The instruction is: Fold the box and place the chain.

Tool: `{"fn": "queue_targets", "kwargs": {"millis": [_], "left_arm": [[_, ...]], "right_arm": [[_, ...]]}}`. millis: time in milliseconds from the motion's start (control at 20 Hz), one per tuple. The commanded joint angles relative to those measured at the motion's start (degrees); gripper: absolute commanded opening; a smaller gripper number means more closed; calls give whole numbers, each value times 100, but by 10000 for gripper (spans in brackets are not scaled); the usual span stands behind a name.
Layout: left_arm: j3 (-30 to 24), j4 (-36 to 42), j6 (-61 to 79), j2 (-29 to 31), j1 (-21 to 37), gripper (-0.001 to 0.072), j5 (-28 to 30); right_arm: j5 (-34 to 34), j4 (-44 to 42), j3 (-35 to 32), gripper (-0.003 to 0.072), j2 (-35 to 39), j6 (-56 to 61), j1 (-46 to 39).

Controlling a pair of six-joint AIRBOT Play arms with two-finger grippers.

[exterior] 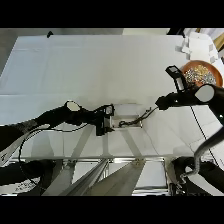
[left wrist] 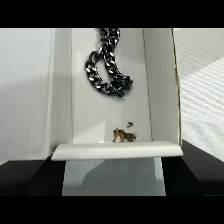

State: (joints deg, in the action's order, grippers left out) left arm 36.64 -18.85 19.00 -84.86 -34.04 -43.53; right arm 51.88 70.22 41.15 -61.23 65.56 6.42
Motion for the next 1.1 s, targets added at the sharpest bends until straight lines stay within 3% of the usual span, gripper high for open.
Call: {"fn": "queue_targets", "kwargs": {"millis": [0,200,300,650,1050], "left_arm": [[-2,0,2,4,2,390,0],[-2,-2,2,4,2,390,0],[-2,0,2,4,2,390,0],[-2,0,2,4,2,390,0],[-2,0,2,4,2,390,0]], "right_arm": [[-356,203,2,303,-678,44,205],[-562,518,2,304,-1071,46,507],[-625,527,2,346,-1185,42,595],[-844,673,2,344,-1307,46,745],[-688,671,-7,264,-1346,195,748]]}}
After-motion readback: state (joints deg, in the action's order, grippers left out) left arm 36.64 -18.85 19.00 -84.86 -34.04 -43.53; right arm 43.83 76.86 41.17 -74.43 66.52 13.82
